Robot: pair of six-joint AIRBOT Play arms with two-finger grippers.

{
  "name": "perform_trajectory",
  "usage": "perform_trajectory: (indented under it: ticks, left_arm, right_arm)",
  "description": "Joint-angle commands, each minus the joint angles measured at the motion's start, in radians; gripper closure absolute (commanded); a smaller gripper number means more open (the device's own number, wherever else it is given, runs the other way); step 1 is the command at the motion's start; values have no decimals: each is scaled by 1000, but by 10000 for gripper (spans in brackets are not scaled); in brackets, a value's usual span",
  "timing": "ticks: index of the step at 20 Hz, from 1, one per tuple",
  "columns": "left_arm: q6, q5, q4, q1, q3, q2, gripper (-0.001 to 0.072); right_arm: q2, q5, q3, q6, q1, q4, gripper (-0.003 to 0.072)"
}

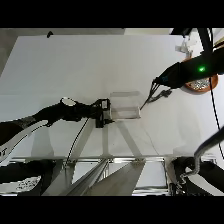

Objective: Fold the box and place the chain.

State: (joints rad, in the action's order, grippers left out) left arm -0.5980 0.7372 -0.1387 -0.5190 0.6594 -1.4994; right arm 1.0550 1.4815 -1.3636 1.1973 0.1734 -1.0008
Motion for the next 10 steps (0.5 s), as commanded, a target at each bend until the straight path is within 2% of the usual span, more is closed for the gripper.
perform_trajectory:
  ticks: [1,6,10]
  left_arm:
    - [0,0,0,0,0,0,698]
    - [0,0,0,0,0,0,698]
    - [0,0,0,0,0,0,698]
  right_arm:
    - [-2,-1,0,8,40,24,675]
    - [-2,-8,0,7,85,74,675]
    - [-2,-93,0,11,127,77,675]
